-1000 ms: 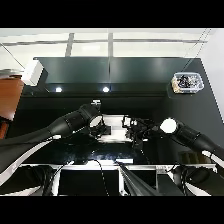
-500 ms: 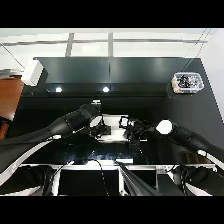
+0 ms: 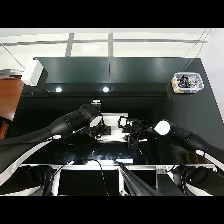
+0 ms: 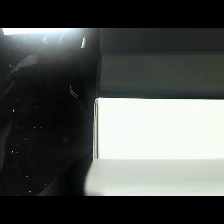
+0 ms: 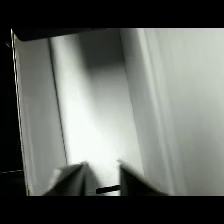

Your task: Fold the box and place the chain.

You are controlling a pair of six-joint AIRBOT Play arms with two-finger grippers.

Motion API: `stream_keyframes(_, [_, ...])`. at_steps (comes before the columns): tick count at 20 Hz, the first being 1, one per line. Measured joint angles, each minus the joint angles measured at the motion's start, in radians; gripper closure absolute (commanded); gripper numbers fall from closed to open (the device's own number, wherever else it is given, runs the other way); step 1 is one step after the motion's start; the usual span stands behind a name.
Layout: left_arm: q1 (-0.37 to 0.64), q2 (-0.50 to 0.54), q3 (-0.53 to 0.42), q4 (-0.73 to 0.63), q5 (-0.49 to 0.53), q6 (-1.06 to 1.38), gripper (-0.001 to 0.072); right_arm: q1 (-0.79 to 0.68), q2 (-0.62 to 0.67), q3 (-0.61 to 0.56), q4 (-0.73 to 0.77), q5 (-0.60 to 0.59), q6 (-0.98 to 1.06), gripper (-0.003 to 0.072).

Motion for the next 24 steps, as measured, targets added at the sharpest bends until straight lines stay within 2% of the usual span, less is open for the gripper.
stream_keyframes(1, [0.0,0.0,0.0,0.0,0.001,0.0,0.0682,0.0,0.0,0.0,0.0,-0.001,0.0,0.0664])
stream_keyframes(4, [0.0,0.0,0.0,-0.004,0.011,-0.003,0.0682,-0.02,0.021,0.008,-0.045,0.02,0.06,0.0663])
stream_keyframes(7, [0.0,0.0,0.0,-0.004,0.018,-0.003,0.0682,-0.101,0.092,0.034,-0.166,0.131,0.29,0.0664])
stream_keyframes(13, [0.0,0.0,0.0,-0.005,0.018,-0.002,0.0682,-0.453,0.231,0.053,-0.369,0.431,0.872,0.0664])
stream_keyframes(15, [0.0,0.0,0.0,-0.005,0.018,-0.002,0.0683,-0.563,0.244,0.031,-0.399,0.455,1.052,0.0664])
stream_keyframes(18, [0.0,0.0,0.0,-0.005,0.017,0.0,0.0682,-0.639,0.234,-0.025,-0.399,0.457,1.228,0.0664])
stream_keyframes(23, [0.0,0.0,0.0,-0.005,0.011,0.0,0.0682,-0.56,0.116,-0.086,-0.248,0.412,1.293,0.0662])
stream_keyframes(24, [0.0,0.0,0.0,-0.005,0.011,0.0,0.0682,-0.531,0.094,-0.089,-0.216,0.391,1.291,0.0634])
